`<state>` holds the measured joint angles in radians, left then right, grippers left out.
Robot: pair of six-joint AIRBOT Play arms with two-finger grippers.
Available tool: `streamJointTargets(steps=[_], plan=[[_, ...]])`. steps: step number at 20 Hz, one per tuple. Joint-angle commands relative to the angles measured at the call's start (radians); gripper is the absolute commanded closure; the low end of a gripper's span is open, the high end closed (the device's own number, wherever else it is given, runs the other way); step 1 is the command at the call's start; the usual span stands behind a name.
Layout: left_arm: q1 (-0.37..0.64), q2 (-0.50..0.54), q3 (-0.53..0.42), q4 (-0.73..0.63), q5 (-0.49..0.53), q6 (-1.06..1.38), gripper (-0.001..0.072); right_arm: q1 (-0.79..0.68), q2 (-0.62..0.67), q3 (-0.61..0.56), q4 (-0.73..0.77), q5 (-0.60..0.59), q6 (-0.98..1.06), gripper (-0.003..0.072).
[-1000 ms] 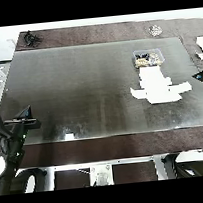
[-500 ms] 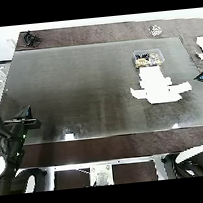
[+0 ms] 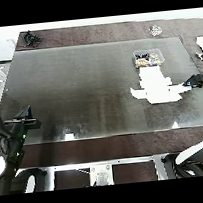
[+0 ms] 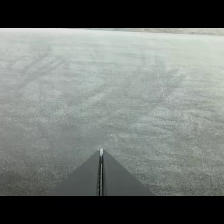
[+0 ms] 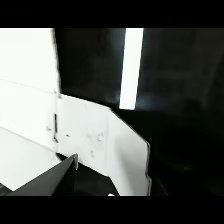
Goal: Fold the box and place the chain.
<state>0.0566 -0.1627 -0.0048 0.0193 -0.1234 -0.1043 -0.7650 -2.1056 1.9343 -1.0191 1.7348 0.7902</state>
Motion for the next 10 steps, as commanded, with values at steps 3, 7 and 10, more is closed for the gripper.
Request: streamJointTargets(steps=[3, 7, 10], plan=[[0.001, 0.001, 0.0, 0.0, 0.0, 0.0, 0.069, 0.027, -0.009, 0.001, 0.048, 0.06, -0.014, 0.0254], [0.001, 0.001, 0.0, 0.0, 0.0, 0.0, 0.069, 0.043, -0.009, -0.013, 0.05, 0.086, -0.013, 0.0283], [0.001, 0.001, 0.0, 0.0, 0.0, 0.0, 0.069, 0.043, -0.01, -0.051, 0.05, 0.085, -0.017, 0.0346]])
